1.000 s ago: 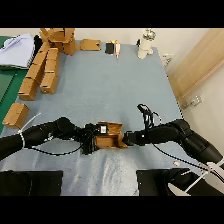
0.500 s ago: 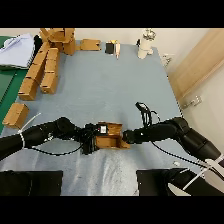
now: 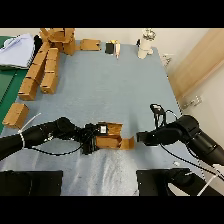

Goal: Fold the box.

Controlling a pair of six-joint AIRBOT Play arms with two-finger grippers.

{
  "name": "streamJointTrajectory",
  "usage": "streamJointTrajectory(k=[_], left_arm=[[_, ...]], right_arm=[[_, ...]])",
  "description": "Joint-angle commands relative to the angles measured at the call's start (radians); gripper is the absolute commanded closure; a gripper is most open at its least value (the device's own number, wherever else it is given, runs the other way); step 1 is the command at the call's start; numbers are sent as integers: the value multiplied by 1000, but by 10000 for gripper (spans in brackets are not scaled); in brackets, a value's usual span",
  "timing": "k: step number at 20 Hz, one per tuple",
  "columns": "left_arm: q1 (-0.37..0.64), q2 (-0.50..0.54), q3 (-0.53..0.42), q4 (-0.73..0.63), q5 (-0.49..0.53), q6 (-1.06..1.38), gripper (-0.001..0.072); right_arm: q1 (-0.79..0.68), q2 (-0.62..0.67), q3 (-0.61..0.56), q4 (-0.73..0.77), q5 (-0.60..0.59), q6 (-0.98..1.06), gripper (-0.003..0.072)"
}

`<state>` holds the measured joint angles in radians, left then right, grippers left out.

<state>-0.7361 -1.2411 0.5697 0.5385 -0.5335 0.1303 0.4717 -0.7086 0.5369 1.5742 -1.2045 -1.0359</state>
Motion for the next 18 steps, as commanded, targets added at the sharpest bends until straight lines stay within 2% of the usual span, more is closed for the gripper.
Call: streamJointTrajectory(k=[1,6,10,14,18], left_arm=[[0,1,1,0,0,0,100],[0,1,1,0,0,0,100],[0,1,1,0,0,0,100],[0,1,1,0,0,0,100],[0,1,1,0,0,0,100]], right_arm=[[-10,3,-61,-31,48,34,683],[-9,0,-157,165,262,-12,684],[-9,-68,-183,235,374,-45,684],[-8,-125,-183,314,383,-110,683],[-8,-108,-183,362,380,-129,684]])
